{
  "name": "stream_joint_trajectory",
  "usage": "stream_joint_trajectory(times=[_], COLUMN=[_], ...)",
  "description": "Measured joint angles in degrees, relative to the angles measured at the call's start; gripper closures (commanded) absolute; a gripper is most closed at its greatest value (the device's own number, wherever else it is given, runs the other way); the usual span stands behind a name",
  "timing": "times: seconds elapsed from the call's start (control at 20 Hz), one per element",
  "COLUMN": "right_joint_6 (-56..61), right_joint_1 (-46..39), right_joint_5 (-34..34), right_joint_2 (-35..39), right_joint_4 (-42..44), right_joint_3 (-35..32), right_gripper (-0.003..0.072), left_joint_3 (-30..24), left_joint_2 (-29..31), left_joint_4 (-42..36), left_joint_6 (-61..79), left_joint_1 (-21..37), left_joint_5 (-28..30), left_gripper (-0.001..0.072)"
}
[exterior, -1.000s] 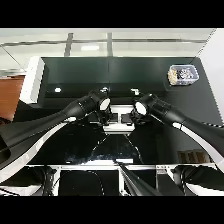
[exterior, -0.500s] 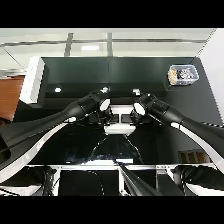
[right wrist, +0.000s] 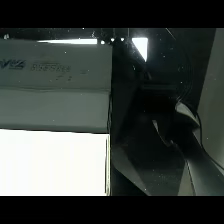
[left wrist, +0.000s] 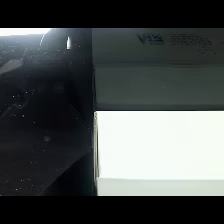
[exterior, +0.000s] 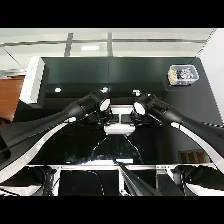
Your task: Fold the box and place the chain.
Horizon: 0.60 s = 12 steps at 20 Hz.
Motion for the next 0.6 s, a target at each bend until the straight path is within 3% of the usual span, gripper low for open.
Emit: stream_joint_trajectory(times=[0.05,0.1,0.4,0.5,0.6], right_joint_6=[-0.02,-0.09,-7.30,-9.62,-10.99], right_joint_1=[-0.07,-0.33,-3.43,-5.22,-7.85], right_joint_5=[-0.07,-0.31,3.89,5.42,6.08], right_joint_2=[0.00,0.11,7.13,12.07,16.02], right_joint_4=[-0.04,0.04,-0.52,-4.68,-14.64], right_joint_3=[0.09,0.24,3.56,4.42,4.76], right_gripper=[0.0406,0.0295,0.0301,0.0302,0.0301], left_joint_3=[0.00,0.00,0.00,0.00,0.00], left_joint_2=[-0.02,0.00,-0.02,-0.02,-0.02], left_joint_4=[0.04,0.04,0.07,0.07,0.07], left_joint_6=[-0.02,0.04,0.02,0.02,0.00], left_joint_1=[0.00,-0.02,0.00,0.00,0.00], left_joint_5=[0.04,0.07,0.09,0.11,0.11], left_gripper=[0.0682,0.0682,0.0682,0.0682,0.0682])
